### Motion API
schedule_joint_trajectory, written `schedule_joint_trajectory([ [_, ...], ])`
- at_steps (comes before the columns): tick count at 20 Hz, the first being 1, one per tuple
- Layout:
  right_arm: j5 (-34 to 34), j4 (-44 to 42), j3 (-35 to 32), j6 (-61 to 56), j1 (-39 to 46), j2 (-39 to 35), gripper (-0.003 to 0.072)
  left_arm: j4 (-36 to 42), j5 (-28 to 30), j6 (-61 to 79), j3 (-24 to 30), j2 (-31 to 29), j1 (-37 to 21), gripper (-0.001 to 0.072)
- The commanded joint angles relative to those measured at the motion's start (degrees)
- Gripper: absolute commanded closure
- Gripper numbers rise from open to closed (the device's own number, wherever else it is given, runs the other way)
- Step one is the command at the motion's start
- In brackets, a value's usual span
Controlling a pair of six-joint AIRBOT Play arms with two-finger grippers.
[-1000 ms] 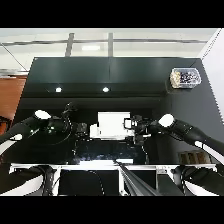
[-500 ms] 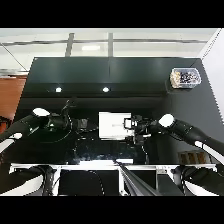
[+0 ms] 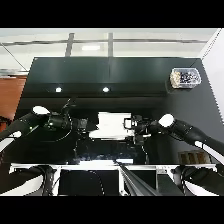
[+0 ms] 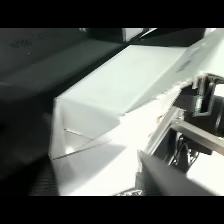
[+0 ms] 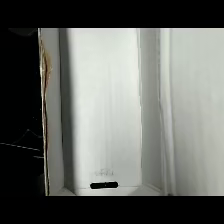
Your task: Fold the box and place the chain.
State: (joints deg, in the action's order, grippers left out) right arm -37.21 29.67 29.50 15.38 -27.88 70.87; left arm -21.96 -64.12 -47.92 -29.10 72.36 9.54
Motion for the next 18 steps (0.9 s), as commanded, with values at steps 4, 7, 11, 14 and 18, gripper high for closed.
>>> schedule_joint_trajectory([
  [4, 0.0, 0.0, 0.0, 0.0, 0.0, 0.0, 0.0670, -0.1, -1.6, 0.6, -0.1, 0.0, 0.0, 0.0267],
  [7, 0.0, 0.0, 0.0, 0.0, 0.0, 0.0, 0.0670, -0.1, -1.3, 0.5, -0.1, 0.0, 0.3, 0.0267],
  [11, 0.0, 0.0, 0.0, 0.0, 0.0, 0.0, 0.0670, -4.2, 3.6, -5.9, -2.7, -0.1, 5.6, 0.0267],
  [14, 0.0, 0.0, 0.0, 0.0, 0.0, 0.0, 0.0670, -13.0, 7.5, -17.8, -7.0, -0.1, 11.2, 0.0267],
  [18, 0.0, 0.0, 0.0, 0.0, 0.0, 0.0, 0.0670, -22.9, 8.9, -28.5, -12.0, -0.1, 16.7, 0.0267],
])
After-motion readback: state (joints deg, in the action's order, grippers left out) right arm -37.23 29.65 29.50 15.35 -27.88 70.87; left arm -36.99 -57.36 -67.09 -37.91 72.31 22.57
